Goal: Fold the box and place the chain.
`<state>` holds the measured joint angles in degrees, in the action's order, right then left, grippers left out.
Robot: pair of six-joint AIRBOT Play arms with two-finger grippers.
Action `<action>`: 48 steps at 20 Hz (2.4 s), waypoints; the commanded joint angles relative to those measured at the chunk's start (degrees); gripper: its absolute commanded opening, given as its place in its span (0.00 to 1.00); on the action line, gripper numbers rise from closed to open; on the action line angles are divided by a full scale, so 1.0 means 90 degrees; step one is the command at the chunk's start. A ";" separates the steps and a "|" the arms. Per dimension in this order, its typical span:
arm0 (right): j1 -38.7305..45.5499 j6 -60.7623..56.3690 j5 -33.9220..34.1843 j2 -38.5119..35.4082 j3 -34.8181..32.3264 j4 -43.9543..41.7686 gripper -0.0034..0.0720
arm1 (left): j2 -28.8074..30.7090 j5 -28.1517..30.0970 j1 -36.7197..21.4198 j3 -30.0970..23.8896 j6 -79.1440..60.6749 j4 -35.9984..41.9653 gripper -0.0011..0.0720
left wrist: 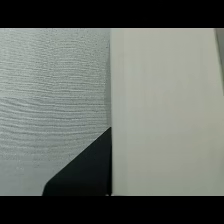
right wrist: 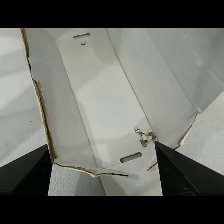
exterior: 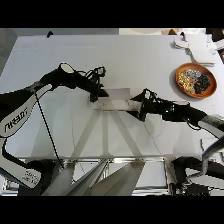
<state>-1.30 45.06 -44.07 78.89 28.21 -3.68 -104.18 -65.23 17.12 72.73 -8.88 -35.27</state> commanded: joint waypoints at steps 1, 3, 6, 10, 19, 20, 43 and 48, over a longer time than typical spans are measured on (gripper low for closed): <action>-0.0007 -0.0121 0.0000 0.0002 0.0002 -0.0032 0.97 | -0.0002 -0.0012 0.0000 0.0002 -0.0007 -0.0002 0.03; -0.0005 -0.0780 0.0017 0.0002 0.0000 0.0284 0.96 | -0.0002 -0.0012 0.0000 0.0002 -0.0007 -0.0002 0.03; -0.0007 -0.1430 0.0022 0.0005 0.0002 0.1047 0.96 | -0.0002 -0.0010 0.0000 0.0000 -0.0007 -0.0002 0.03; -0.0005 -0.1846 0.0029 0.0002 0.0002 0.1022 0.96 | -0.0002 -0.0012 0.0000 0.0000 -0.0007 -0.0002 0.03; -0.0005 -0.1841 0.0262 0.0005 0.0010 0.0262 0.96 | -0.0002 -0.0010 0.0000 0.0000 -0.0007 -0.0002 0.03; -0.0005 -0.1841 0.0262 0.0005 0.0010 0.0262 0.96 | -0.0002 -0.0012 0.0002 0.0002 -0.0007 -0.0002 0.03; -0.0005 -0.1287 -0.0867 0.0624 0.1688 0.2569 0.96 | -0.0002 -0.0012 0.0002 0.0000 -0.0007 -0.0002 0.03; -0.0007 -0.1338 -0.1039 0.1175 0.2008 0.2737 0.96 | -0.0002 -0.0012 0.0000 0.0000 -0.0007 -0.0002 0.03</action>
<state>-1.32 33.23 -51.35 87.02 44.77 19.46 -104.18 -65.69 17.12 72.73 -9.04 -35.38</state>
